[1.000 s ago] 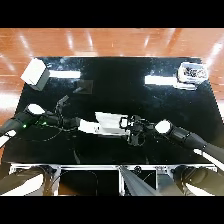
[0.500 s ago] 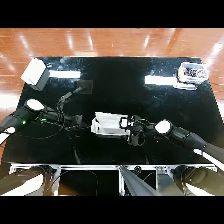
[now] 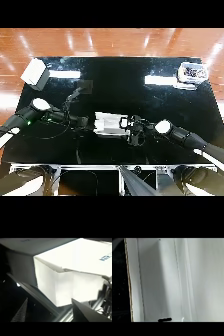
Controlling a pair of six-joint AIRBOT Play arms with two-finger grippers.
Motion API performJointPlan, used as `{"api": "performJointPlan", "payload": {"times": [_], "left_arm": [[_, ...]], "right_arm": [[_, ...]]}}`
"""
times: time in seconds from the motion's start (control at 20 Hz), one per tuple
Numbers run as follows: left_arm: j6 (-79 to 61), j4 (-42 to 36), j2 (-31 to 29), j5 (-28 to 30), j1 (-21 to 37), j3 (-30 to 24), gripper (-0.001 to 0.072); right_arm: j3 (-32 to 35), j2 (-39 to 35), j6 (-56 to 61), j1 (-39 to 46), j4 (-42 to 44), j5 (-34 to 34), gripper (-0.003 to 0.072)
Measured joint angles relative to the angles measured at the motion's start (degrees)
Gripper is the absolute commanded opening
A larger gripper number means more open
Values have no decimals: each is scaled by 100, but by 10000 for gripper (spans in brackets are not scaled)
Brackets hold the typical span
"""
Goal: Fold the box and place the chain.
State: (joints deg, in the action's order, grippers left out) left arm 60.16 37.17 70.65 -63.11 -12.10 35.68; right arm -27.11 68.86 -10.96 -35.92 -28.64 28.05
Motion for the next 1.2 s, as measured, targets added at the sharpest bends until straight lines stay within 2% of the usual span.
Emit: {"api": "performJointPlan", "payload": {"times": [0.3, 0.75, 1.2], "left_arm": [[496, 127, -4, 553, -481, 111, 635], [2717, 2184, -13, 918, -1725, 820, 635], [3143, 2649, -13, 1003, -1987, 916, 634]], "right_arm": [[2, 0, 0, 0, 0, -2, 551], [0, 0, 0, 0, 2, -2, 550], [0, 0, 2, 0, 2, -2, 549]]}}
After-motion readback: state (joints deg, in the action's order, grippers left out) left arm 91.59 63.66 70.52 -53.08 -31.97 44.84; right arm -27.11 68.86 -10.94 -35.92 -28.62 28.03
